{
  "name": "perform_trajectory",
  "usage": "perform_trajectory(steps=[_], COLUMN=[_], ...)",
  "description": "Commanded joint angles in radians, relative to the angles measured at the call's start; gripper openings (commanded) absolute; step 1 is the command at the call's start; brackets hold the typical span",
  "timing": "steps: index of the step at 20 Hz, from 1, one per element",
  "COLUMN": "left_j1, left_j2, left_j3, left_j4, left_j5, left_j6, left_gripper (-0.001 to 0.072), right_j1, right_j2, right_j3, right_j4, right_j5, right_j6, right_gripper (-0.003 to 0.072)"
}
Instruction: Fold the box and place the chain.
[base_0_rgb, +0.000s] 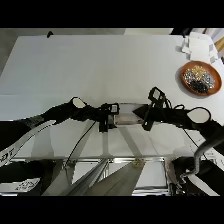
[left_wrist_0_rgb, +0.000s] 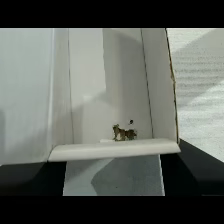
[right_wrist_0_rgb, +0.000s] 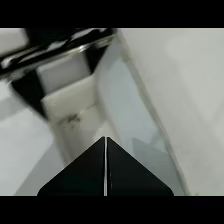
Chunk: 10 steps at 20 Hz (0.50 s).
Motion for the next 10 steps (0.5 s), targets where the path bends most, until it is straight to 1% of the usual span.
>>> perform_trajectory(steps=[1,2,4,10], left_j1=[0.0,0.0,0.0,0.0], left_j2=[0.001,0.001,0.001,0.001], left_j3=[0.0,0.0,0.0,0.0], left_j4=[0.0,0.0,0.0,0.0], left_j5=[0.0,0.0,0.0,0.0], left_j6=[0.0,0.0,0.0,0.0], left_gripper=[0.0273,0.0273,0.0273,0.0273], right_j1=[0.059,0.059,0.059,0.059], right_j2=[-0.155,-0.207,-0.272,-0.286], right_j3=[0.001,0.001,0.001,0.001], right_j4=[0.136,0.138,0.135,0.135], right_j5=[-0.277,-0.301,-0.307,-0.287], right_j6=[0.003,0.014,0.047,0.064], right_gripper=[0.0018,0.0018,0.0018,0.0018])
